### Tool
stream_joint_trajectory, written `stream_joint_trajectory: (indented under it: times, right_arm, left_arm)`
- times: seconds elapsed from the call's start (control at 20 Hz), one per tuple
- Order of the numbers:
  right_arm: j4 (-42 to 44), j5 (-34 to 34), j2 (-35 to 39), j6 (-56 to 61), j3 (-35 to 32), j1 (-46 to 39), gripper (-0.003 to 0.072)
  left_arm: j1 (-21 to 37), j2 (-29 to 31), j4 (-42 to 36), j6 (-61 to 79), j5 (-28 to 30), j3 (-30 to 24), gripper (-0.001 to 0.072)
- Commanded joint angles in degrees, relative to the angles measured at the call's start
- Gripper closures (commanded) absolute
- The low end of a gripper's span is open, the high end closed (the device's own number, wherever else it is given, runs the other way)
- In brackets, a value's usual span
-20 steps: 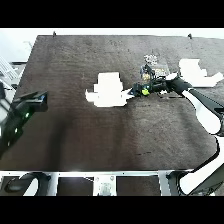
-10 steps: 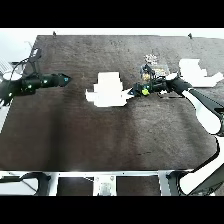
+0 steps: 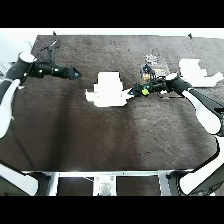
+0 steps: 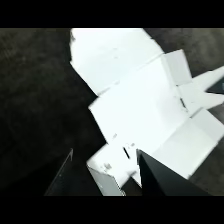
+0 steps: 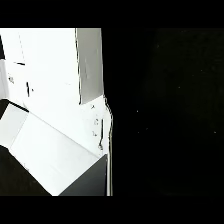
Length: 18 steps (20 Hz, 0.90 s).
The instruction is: Fold the box and place the chain.
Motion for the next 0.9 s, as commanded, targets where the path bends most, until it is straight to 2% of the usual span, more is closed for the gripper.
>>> stream_joint_trajectory:
  times: [0.0,0.1,0.15,0.35,0.5,0.85]
  right_arm:
    - [0.02,0.07,-0.07,-0.02,-0.02,0.07,0.0677]
    - [0.02,0.07,-0.07,-0.04,-0.02,0.07,0.0676]
    - [0.0,0.07,-0.07,-0.04,-0.02,0.07,0.0676]
    - [0.0,0.04,-0.13,-0.28,-0.02,0.07,0.0676]
    - [0.0,0.04,-0.28,-0.28,-0.02,0.07,0.0676]
    - [0.0,0.04,-0.28,-0.55,-0.02,0.07,0.0676]
  left_arm:
    - [-2.82,-10.08,9.53,-10.05,-5.95,17.53,0.0238]
    - [-3.91,-15.63,9.51,-12.61,-9.4,25.33,0.0239]
    - [-4.39,-16.98,9.4,-13.4,-9.16,25.83,0.0239]
    - [-6.82,-20.44,8.87,-13.4,-9.11,25.81,0.0239]
    - [-8.35,-21.88,7.19,-13.42,-6.45,25.81,0.0238]
    - [-8.61,-23.61,6.03,-13.62,-5.64,25.81,0.0239]
